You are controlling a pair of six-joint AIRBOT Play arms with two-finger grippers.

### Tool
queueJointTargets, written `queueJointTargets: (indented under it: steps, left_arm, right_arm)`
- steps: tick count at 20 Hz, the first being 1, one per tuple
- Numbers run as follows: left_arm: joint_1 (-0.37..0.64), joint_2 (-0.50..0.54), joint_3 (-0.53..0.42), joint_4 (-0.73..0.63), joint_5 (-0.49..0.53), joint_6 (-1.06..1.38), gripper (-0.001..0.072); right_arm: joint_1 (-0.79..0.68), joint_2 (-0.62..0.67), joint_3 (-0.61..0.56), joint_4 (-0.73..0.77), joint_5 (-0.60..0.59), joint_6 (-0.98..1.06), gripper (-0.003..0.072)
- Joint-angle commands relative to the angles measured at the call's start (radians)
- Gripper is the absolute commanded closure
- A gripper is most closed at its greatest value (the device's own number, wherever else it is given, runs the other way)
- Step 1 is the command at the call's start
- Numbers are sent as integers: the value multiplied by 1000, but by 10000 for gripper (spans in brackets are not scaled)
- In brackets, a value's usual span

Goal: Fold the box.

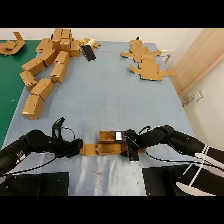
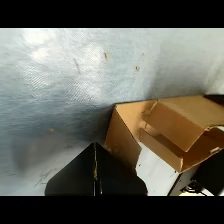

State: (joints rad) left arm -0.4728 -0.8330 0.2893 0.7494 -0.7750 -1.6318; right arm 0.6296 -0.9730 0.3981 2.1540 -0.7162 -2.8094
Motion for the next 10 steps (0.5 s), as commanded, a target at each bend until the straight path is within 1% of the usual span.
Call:
queueJointTargets:
  steps: [1, 3, 8, 10]
  left_arm:
    - [-96, -29, 0, -40, 89, 9, 698]
    - [-124, -31, 1, -54, 113, 9, 698]
    - [-126, -21, 4, -77, 110, 10, 698]
    - [-126, -6, 21, -81, 109, 10, 699]
  right_arm:
    - [0, 0, 0, 0, 0, 0, 222]
    - [0, 0, 0, 0, 1, 0, 222]
    - [0, 0, 0, 0, 0, 0, 222]
    - [0, 0, 0, 0, 1, 0, 222]
